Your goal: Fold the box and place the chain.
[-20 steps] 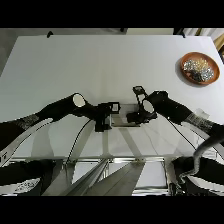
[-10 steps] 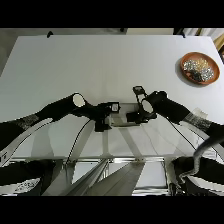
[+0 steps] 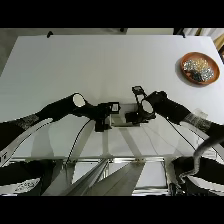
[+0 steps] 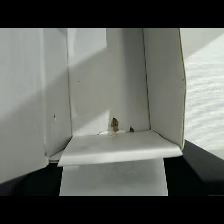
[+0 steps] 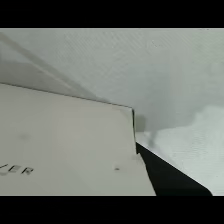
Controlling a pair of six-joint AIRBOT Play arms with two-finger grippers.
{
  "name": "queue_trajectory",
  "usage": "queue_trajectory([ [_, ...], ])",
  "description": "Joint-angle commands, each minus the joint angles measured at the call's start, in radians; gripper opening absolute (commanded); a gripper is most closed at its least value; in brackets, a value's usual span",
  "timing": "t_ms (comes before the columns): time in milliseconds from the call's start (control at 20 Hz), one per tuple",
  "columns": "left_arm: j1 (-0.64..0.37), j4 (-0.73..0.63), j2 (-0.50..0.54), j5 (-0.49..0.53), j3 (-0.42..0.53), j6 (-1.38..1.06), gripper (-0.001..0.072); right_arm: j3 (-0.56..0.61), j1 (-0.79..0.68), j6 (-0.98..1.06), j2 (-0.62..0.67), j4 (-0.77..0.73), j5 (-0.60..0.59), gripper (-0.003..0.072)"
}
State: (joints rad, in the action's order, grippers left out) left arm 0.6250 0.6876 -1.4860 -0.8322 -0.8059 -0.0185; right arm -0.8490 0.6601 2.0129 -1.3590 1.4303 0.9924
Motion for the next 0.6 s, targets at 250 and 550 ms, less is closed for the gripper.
queue_trajectory([
  [250,0.0,0.0,0.0,-0.003,-0.001,0.003,0.001,-0.001,-0.001,-0.091,0.185,0.063,0.054,0.0353],
  [550,0.0,0.0,0.0,-0.004,0.0,0.003,0.001,-0.048,-0.072,-0.256,0.391,0.123,0.187,0.0318],
])
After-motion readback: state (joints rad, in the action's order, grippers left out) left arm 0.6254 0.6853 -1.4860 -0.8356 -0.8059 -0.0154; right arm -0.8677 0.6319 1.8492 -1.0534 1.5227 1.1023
